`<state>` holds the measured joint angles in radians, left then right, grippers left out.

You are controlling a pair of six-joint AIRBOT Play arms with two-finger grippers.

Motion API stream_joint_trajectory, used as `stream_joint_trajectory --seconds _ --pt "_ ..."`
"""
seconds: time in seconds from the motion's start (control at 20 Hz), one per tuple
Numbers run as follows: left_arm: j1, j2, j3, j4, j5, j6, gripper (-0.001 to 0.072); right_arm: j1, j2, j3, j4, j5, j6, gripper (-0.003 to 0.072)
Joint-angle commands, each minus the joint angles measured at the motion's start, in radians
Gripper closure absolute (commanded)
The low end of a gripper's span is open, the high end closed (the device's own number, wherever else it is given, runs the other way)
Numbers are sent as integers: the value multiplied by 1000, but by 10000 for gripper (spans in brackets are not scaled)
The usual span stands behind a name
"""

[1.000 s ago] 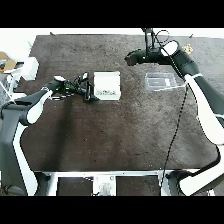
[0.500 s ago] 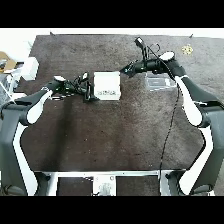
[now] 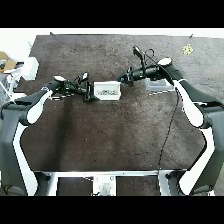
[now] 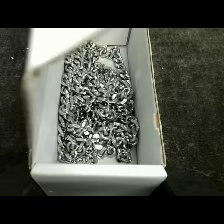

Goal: Fold the box and place the chain.

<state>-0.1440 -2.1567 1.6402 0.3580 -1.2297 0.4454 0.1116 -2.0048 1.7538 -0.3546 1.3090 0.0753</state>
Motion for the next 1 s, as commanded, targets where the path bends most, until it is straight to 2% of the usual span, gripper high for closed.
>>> stream_joint_trajectory --seconds 0.0,0.15,0.2,0.25,0.5,0.55,0.6,0.95 --pt "0 0 0 0 0 0 186 23 55 -134 8 -32 -150 682" --pt "0 0 0 0 0 0 186 59 95 -221 19 -124 -304 679" --pt "0 0 0 0 0 0 186 68 97 -224 24 -143 -328 539" --pt "0 0 0 0 0 0 186 72 97 -224 28 -146 -364 356" --pt "0 0 0 0 0 0 187 80 95 -224 22 -142 -424 352" --pt "0 0 0 0 0 0 186 83 94 -224 20 -143 -425 292" --pt "0 0 0 0 0 0 186 86 90 -224 16 -143 -437 292" --pt "0 0 0 0 0 0 186 110 64 -209 -30 -275 -486 292"
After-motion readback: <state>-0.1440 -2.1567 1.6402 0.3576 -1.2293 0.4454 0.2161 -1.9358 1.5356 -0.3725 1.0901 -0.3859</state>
